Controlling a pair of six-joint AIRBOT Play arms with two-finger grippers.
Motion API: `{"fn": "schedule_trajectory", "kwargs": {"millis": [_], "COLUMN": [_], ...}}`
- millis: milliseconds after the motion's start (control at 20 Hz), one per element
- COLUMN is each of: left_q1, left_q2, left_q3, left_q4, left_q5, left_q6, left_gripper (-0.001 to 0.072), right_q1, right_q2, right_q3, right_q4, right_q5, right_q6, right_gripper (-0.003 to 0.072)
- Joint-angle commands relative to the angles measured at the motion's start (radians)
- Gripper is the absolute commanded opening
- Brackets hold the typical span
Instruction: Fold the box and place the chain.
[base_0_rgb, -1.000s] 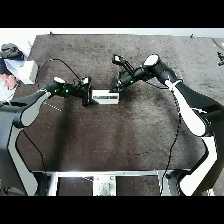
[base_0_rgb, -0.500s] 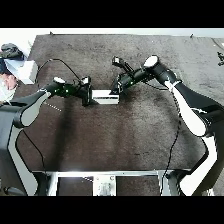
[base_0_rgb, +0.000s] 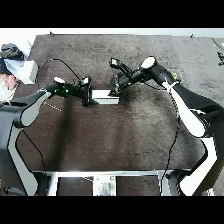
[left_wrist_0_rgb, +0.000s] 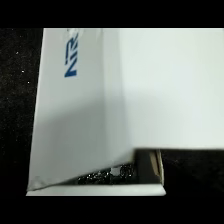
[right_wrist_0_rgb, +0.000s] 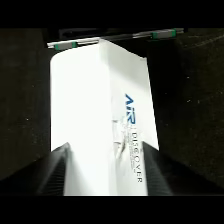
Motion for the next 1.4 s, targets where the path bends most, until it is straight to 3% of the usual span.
{"fn": "schedule_trajectory", "kwargs": {"millis": [0, 300, 600, 950, 1100, 1350], "left_q1": [0.000, 0.000, 0.000, 0.000, 0.000, 0.000], "left_q2": [0.000, 0.000, 0.000, 0.000, 0.000, 0.000], "left_q3": [0.000, 0.000, 0.000, 0.000, 0.000, 0.000], "left_q4": [0.000, 0.000, 0.000, 0.000, 0.000, 0.000], "left_q5": [0.000, 0.000, 0.000, 0.000, 0.000, 0.000], "left_q6": [0.000, 0.000, 0.000, 0.000, 0.000, 0.000], "left_gripper": [0.0417, 0.0417, 0.0417, 0.0417, 0.0417, 0.0417], "right_q1": [0.005, 0.005, 0.005, 0.005, 0.010, 0.019], "right_q2": [0.000, 0.002, 0.085, 0.092, 0.092, 0.094], "right_q3": [0.000, -0.042, -0.103, -0.218, -0.227, -0.225], "right_q4": [-0.020, -0.020, -0.004, 0.076, 0.095, 0.093], "right_q5": [-0.027, -0.020, -0.069, -0.221, -0.219, -0.330], "right_q6": [-0.010, -0.010, -0.010, -0.108, -0.157, -0.187], "right_gripper": [0.0476, 0.0464, 0.0464, 0.0478, 0.0477, 0.0477]}}
